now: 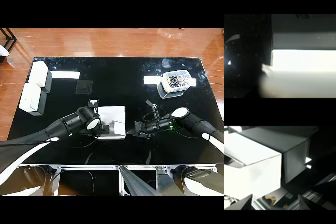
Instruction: Fold the box and place the chain.
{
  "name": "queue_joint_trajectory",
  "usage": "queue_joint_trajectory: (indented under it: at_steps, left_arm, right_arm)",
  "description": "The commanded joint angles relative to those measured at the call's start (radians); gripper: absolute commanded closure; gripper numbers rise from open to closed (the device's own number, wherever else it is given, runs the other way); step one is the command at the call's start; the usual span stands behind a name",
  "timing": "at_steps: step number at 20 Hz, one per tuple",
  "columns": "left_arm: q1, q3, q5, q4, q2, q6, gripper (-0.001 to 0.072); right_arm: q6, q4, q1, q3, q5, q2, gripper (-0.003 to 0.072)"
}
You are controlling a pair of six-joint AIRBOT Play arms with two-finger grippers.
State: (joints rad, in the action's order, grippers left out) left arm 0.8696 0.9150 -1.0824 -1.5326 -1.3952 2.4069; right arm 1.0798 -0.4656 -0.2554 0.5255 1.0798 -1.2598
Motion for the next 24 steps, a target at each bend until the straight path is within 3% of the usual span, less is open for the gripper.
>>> queue_joint_trajectory:
  at_steps: [1,17,24]
  left_arm:
    - [0.000,0.000,0.000,0.000,0.000,-0.003,0.0690]
    - [0.000,0.000,0.000,0.000,0.000,-0.003,0.0690]
    - [0.000,0.000,0.000,0.000,0.000,-0.003,0.0690]
  right_arm:
    - [0.009,0.021,-0.016,0.016,-0.011,0.000,0.0028]
    - [0.003,-0.026,0.047,0.025,0.053,0.002,0.0028]
    - [0.064,-0.026,-0.105,0.036,-0.125,0.002,0.0030]
